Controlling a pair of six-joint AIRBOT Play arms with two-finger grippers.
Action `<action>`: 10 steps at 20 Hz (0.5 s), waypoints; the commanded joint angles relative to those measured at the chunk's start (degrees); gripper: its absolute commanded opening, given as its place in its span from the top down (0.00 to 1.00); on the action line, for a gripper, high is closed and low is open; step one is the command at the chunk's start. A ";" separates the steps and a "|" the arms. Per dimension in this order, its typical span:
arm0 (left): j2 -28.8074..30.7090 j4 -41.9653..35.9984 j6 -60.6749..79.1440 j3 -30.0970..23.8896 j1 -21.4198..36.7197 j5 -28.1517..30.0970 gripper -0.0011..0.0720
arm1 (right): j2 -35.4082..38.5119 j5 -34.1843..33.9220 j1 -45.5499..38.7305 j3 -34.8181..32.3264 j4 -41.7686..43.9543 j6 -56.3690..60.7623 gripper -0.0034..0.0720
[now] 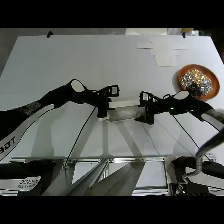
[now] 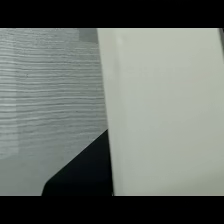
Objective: Fold the box and place the chain.
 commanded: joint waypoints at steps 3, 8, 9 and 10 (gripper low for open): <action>-0.02 0.00 -0.04 -0.02 -0.04 0.04 0.97 | -0.31 0.44 1.68 -1.09 -0.02 -0.66 0.11; -0.02 0.00 -0.07 -0.02 -0.04 0.04 0.97 | -0.24 -2.80 3.21 -4.42 0.20 -3.10 0.17; -0.02 0.00 -0.04 -0.02 -0.04 0.04 0.97 | -0.24 -2.95 3.76 -4.42 0.76 -3.76 0.17; -0.02 0.00 -0.04 -0.02 -0.04 0.04 0.97 | -0.24 -2.99 3.93 -4.42 1.55 -4.15 0.18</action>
